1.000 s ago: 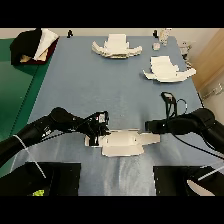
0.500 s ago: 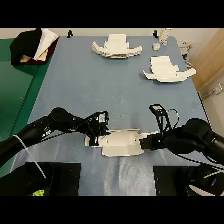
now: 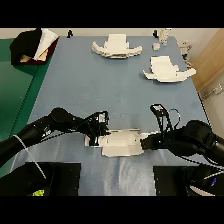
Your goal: Fold the box.
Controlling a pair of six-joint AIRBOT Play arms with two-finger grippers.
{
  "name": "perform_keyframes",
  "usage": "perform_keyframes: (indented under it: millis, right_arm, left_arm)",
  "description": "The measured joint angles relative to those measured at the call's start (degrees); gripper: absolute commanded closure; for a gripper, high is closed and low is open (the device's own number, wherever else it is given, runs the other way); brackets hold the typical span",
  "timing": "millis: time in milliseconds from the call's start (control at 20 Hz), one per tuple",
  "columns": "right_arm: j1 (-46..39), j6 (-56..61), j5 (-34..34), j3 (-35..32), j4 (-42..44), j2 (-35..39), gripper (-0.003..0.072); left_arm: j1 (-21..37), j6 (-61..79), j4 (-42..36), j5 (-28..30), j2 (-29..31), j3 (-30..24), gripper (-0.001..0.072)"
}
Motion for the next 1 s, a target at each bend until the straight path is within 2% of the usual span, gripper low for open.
perform_keyframes:
  millis: [1000]
  right_arm:
    - [0.04,0.26,2.78,0.0,-2.95,-0.17,0.0685]
  left_arm:
    - [0.13,0.85,0.26,-2.78,-0.02,1.99,0.0695]
